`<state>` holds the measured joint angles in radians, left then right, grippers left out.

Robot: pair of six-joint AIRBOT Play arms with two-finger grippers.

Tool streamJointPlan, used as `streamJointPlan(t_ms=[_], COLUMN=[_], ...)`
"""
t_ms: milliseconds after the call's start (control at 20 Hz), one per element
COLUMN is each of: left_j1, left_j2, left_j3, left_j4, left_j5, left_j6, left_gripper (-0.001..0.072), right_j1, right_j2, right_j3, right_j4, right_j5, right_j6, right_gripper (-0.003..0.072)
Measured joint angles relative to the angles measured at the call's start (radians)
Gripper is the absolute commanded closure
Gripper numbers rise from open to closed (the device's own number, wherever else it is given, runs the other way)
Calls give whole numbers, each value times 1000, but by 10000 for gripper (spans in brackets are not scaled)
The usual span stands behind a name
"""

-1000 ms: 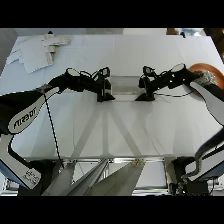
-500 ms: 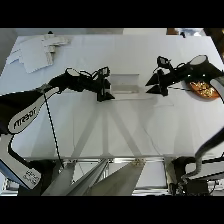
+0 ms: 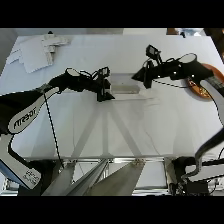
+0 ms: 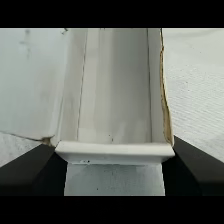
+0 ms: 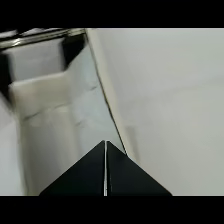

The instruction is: Fold the box and place the chain.

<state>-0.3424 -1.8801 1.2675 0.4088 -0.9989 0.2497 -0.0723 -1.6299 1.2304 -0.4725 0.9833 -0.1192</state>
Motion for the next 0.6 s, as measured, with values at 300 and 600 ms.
streamJointPlan(t_ms=[300, 600], left_j1=[0, 0], left_j2=[0, 0], left_j3=[0, 0], left_j4=[0, -1], left_j5=[0, 0], left_j6=[0, 0], left_gripper=[432, 432], right_j1=[44, 42], right_j2=[-65, -126], right_j3=[0, 0], right_j4=[16, -24], right_j5=[-214, -240], right_j6=[261, 443], right_gripper=[679, 679])
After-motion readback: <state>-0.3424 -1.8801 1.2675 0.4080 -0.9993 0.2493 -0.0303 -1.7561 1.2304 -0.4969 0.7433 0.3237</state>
